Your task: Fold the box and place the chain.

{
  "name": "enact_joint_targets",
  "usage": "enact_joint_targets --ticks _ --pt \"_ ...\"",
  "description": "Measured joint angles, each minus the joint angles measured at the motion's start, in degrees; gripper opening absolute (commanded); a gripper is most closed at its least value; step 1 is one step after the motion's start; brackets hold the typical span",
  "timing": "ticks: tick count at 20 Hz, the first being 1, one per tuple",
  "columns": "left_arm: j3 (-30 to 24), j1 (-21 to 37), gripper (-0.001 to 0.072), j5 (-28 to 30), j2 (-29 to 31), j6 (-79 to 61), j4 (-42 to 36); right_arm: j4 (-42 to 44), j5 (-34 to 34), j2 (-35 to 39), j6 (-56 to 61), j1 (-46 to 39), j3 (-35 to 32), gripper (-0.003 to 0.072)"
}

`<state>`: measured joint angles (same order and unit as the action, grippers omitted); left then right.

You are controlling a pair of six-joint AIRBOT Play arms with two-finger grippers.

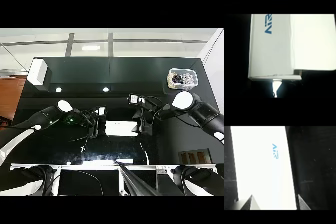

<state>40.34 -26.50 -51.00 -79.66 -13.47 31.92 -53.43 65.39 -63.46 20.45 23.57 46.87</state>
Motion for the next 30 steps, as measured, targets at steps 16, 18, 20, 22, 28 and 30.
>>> enact_joint_targets --ticks 16,18,20,22,28,30 --pt "0.0 0.0 0.0444 0.0 0.0 0.09 0.02 -2.82 -1.4 -0.31 1.25 2.34 -0.9 0.0298" --pt "0.0 0.0 0.0444 0.0 0.0 0.07 0.02 -2.99 -1.64 -0.31 1.81 2.47 -0.9 0.0215" --pt "0.0 0.0 0.0444 0.0 0.0 0.02 0.02 -3.26 -2.08 -0.31 2.34 2.89 -0.9 0.019" --pt "0.0 0.0 0.0444 0.02 0.0 0.0 0.02 -3.48 -2.16 -0.31 2.78 3.56 -0.92 0.019" --pt "0.0 0.02 0.0444 0.0 0.0 0.0 0.02 -3.98 -2.47 -0.31 4.04 4.57 -0.92 0.021" --pt "0.0 0.02 0.0444 0.0 0.0 0.0 0.02 -4.24 -2.56 -0.31 4.44 4.66 -0.92 0.0211"
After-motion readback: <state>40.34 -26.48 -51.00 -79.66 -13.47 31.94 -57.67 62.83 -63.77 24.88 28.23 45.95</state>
